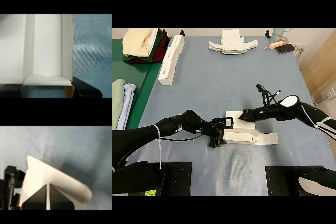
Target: Fold the box.
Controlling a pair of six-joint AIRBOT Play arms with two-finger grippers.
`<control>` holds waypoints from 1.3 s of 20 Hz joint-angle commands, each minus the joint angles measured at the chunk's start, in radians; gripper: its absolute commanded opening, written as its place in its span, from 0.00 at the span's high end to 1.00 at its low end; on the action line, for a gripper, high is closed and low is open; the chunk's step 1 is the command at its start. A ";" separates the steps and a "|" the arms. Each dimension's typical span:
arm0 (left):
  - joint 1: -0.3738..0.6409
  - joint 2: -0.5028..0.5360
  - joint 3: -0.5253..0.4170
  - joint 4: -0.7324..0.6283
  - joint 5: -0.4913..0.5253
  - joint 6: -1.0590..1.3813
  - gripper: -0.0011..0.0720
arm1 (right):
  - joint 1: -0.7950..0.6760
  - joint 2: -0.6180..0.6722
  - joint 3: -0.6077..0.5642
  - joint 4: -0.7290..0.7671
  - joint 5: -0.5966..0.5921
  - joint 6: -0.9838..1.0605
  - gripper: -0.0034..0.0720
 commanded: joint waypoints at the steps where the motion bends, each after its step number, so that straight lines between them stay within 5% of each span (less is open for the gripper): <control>1: 0.000 0.001 0.000 -0.001 0.000 -0.001 0.35 | 0.001 0.079 0.069 -0.068 0.023 -0.006 0.89; 6: 0.000 0.001 0.000 -0.001 0.000 -0.001 0.35 | 0.001 0.269 0.071 -0.415 0.225 0.161 0.91; 12: 0.000 0.001 0.000 -0.001 0.000 -0.001 0.35 | 0.003 0.511 -0.065 -0.461 0.521 -0.037 0.87; 14: 0.000 0.001 0.000 -0.002 0.000 -0.001 0.35 | 0.003 0.585 -0.130 -0.559 0.518 -0.063 0.48; 17: 0.000 0.001 0.000 -0.001 0.000 -0.001 0.35 | 0.003 0.600 -0.209 -0.660 0.426 -0.201 0.16; 21: 0.000 0.001 0.000 -0.001 0.000 -0.001 0.35 | 0.004 0.550 -0.264 -0.681 0.231 -0.498 0.15; 26: 0.000 0.001 0.000 -0.001 0.000 -0.001 0.35 | 0.016 0.448 -0.278 -0.525 0.057 -0.765 0.18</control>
